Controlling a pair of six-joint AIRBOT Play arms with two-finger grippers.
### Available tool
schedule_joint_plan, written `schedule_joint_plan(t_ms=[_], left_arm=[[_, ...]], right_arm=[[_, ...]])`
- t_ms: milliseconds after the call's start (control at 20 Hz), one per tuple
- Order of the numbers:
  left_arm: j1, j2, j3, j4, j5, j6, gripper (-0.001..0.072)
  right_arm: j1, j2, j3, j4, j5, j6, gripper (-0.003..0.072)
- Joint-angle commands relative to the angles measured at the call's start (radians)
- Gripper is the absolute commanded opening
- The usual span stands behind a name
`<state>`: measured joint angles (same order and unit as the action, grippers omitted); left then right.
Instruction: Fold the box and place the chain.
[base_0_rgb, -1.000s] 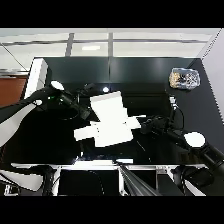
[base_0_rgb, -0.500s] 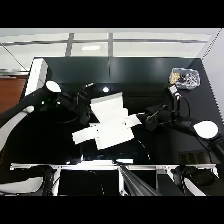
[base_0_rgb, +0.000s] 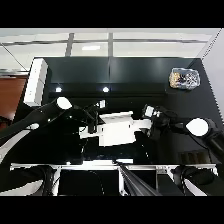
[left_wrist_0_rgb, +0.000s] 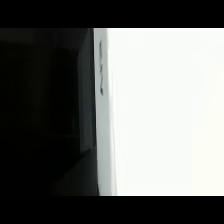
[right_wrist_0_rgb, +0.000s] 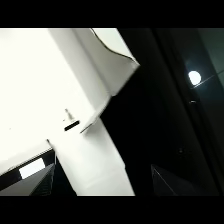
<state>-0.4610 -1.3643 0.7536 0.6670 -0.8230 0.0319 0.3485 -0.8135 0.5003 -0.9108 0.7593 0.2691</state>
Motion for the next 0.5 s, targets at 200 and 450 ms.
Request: schedule_joint_plan(t_ms=[200,450], left_arm=[[-0.017,-0.027,0.006,0.055,0.013,0.071,0.0026],[0.012,-0.041,0.01,0.002,0.031,0.13,0.0026]], right_arm=[[0.041,-0.093,-0.025,-0.026,0.063,-0.081,0.0706],[0.055,-0.135,-0.047,0.021,0.059,-0.115,0.0707]])
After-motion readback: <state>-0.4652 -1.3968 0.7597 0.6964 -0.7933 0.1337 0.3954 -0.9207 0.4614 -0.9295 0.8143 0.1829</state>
